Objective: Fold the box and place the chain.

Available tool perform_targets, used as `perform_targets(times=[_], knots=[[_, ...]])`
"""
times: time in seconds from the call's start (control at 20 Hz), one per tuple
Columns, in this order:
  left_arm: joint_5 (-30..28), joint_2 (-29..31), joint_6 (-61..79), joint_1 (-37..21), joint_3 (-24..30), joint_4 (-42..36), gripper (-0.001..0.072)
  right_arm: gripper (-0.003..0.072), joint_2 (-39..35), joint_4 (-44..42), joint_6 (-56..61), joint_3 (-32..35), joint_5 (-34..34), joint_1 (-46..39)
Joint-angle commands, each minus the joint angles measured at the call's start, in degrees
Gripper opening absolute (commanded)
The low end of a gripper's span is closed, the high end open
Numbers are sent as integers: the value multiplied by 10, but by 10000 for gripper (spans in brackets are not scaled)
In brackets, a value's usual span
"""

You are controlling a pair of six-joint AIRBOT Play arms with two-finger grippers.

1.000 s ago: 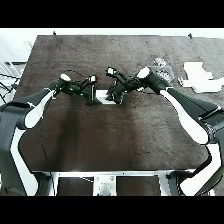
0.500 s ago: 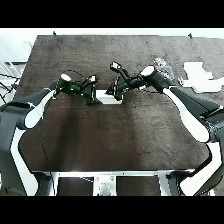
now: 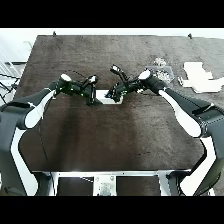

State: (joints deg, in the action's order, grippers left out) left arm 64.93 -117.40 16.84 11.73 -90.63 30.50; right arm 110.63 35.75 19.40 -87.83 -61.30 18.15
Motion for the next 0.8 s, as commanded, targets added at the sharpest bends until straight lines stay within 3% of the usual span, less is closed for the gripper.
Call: perform_targets(times=[0.0,0.2,0.5,0.65,0.75], knots=[[0,0,-1,0,0,0,490,12,2,24,16,-1,-5,0],[0,0,-1,-1,0,0,491,12,-34,0,8,-23,-17,-1],[0,0,-1,-1,0,0,490,10,-163,-26,20,-22,-15,-1],[0,0,-1,-1,0,-1,490,9,-239,-25,54,18,-10,-1],[0,0,-1,-1,0,-1,490,9,-310,-21,74,81,27,-1]])
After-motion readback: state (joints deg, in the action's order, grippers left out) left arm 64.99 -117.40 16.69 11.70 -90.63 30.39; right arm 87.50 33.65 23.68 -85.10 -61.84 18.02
